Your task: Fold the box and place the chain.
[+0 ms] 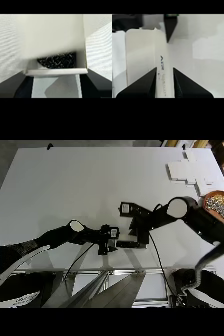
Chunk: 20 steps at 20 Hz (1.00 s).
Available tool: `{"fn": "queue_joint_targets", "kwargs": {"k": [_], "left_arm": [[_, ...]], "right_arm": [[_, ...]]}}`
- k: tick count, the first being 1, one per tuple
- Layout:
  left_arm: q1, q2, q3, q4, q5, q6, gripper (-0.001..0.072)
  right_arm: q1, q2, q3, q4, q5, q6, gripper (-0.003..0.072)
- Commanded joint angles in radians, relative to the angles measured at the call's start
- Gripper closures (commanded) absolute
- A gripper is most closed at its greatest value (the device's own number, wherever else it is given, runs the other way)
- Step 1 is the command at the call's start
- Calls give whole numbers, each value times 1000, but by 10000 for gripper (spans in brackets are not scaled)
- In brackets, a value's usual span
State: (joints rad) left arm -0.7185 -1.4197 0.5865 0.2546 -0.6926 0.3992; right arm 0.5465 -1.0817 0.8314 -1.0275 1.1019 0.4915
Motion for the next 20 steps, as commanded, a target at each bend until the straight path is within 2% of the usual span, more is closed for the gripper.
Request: {"fn": "queue_joint_targets", "kwargs": {"k": [1,2,3,9,17,18,20], "left_arm": [[0,1,0,0,0,0,378],[0,1,0,0,0,0,378],[0,1,0,0,0,0,378],[0,1,0,0,0,0,378],[0,1,0,0,0,0,378],[0,1,0,0,1,0,378],[0,1,0,0,0,0,378]], "right_arm": [[61,46,-51,-18,-37,-3,432],[79,58,-63,-46,-57,-3,388],[94,69,-74,-75,-75,-3,384],[160,86,-95,-90,-101,-29,384],[164,85,-148,-103,-161,-20,388],[164,85,-150,-109,-167,-17,395],[164,86,-150,-128,-183,-17,468]]}}
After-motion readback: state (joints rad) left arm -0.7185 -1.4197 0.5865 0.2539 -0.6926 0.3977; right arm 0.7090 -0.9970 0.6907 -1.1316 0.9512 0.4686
